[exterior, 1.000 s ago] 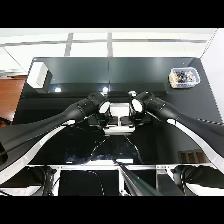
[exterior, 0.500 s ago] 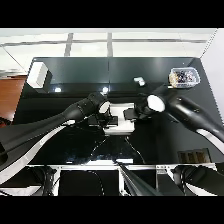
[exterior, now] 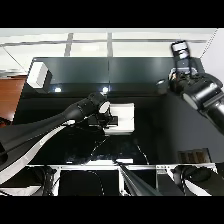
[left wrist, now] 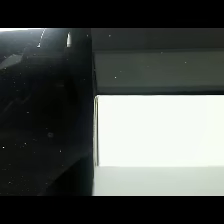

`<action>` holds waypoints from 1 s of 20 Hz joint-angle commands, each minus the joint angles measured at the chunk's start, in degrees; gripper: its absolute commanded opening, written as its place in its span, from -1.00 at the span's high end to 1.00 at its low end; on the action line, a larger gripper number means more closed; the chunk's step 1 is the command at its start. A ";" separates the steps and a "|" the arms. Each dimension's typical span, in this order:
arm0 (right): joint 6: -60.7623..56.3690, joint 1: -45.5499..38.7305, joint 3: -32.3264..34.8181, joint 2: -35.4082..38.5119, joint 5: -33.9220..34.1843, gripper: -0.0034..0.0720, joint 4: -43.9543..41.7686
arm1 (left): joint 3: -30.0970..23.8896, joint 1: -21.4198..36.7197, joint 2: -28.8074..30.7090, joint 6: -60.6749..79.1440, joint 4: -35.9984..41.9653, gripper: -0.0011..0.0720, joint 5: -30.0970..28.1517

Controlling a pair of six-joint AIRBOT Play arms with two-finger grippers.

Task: Fold the box and place the chain.

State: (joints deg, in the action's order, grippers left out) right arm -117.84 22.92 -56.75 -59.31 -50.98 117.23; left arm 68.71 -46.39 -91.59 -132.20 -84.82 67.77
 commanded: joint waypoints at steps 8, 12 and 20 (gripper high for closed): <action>0.59 -30.12 -31.69 -37.51 0.04 -0.99 -24.98 | 0.00 0.02 -0.02 0.00 0.02 0.91 0.44; 2.32 -33.48 -50.47 -50.90 -13.86 -0.99 -27.34 | 0.00 0.02 -0.02 0.00 0.02 0.91 0.31; 3.26 -35.58 -54.05 -57.09 -14.32 -0.69 -32.15 | 0.00 0.02 -0.02 0.00 0.02 0.90 0.37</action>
